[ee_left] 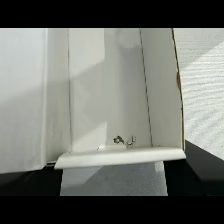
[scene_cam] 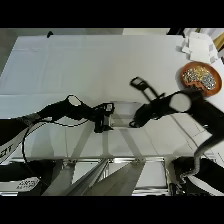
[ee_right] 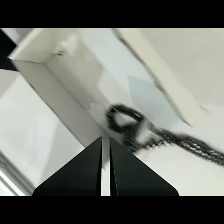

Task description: Fold the box and place the chain.

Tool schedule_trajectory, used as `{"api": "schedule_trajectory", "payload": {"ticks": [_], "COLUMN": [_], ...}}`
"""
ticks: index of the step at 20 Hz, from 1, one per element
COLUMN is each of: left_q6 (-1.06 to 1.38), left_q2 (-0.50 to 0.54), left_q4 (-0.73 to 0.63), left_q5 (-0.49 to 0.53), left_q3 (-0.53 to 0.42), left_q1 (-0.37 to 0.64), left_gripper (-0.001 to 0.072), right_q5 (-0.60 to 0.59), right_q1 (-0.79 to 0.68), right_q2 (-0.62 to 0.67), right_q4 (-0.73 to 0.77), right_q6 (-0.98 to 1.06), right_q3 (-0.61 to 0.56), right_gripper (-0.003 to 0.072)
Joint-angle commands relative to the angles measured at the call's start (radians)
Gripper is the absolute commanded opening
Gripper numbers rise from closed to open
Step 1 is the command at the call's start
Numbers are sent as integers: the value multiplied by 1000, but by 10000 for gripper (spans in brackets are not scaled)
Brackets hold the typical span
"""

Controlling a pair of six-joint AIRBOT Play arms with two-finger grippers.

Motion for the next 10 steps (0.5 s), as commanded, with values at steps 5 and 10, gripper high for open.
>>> {"api": "schedule_trajectory", "payload": {"ticks": [5,10], "left_q6": [0,0], "left_q2": [0,0], "left_q4": [0,0], "left_q5": [0,0], "left_q3": [0,0], "left_q1": [1,1], "left_gripper": [315,315], "right_q5": [61,-71], "right_q1": [-436,-612], "right_q2": [98,67], "right_q4": [-189,-205], "right_q6": [81,101], "right_q3": [1,1], "right_gripper": [58,287]}}
